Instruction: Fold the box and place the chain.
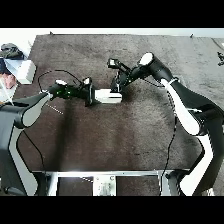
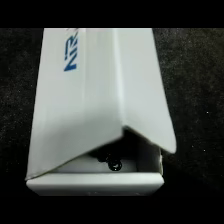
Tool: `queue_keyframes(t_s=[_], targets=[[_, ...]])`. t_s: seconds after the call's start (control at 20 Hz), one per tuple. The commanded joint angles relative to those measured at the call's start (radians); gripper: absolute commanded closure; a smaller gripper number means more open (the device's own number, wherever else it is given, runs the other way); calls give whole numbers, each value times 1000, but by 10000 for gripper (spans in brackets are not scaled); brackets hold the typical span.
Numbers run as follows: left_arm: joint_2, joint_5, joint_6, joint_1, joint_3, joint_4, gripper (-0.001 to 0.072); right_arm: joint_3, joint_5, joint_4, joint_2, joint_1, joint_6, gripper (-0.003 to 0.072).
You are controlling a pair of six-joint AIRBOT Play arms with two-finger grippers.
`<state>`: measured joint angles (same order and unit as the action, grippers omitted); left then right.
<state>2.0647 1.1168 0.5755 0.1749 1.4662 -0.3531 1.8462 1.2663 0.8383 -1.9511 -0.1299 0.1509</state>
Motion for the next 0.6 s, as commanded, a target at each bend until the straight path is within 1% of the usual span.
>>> queue_keyframes(t_s=[0.0,0.15,0.2,0.25,0.55], targets=[[0,2,2,0,0,-2,236,1,-24,3,14,0,-6,421],[0,2,2,0,0,-2,236,1,-17,36,13,-9,-5,423],[0,2,2,0,0,-2,236,1,-18,53,13,-15,-6,512],[0,2,2,0,0,-2,236,1,-18,61,13,-21,-6,580],[0,2,2,0,0,-2,236,1,1,99,13,-36,-1,582]])
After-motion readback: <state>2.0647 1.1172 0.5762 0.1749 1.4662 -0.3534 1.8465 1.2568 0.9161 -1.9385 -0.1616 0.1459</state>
